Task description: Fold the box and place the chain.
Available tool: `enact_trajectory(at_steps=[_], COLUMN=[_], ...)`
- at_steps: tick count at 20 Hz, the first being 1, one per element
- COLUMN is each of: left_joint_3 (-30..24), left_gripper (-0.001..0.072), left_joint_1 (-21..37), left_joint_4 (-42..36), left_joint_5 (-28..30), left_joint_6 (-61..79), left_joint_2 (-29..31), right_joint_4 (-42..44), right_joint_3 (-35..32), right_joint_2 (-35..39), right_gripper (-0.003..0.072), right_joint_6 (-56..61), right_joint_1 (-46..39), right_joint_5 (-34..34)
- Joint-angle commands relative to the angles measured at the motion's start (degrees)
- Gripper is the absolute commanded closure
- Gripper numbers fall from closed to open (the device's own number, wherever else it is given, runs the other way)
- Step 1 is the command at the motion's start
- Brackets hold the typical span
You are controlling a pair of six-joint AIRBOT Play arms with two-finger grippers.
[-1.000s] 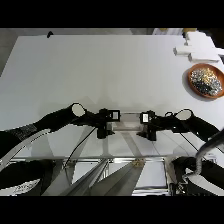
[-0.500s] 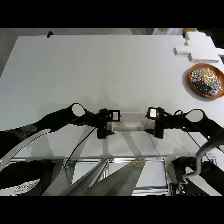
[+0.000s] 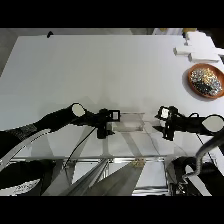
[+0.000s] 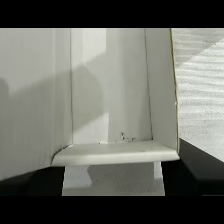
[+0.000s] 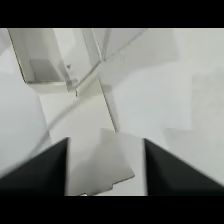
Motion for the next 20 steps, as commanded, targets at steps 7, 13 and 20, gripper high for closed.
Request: enact_trajectory(at_steps=[7,13,20], left_joint_3=[0.0,0.0,0.0], left_gripper=[0.053,0.053,0.053], left_joint_1=[0.0,0.0,0.0], left_joint_4=[0.0,0.0,0.0], left_joint_5=[0.0,0.0,0.0], left_joint_6=[0.0,0.0,0.0], left_joint_2=[0.0,0.0,0.0], right_joint_4=[16.3,18.1,18.1], right_joint_3=[0.0,0.0,0.0], right_joint_2=[1.8,1.8,1.8], right_gripper=[0.0666,0.0666,0.0666], right_joint_6=[1.2,1.1,1.1], right_joint_1=[-0.2,-0.2,-0.2], right_joint_5=[4.7,6.2,6.2])
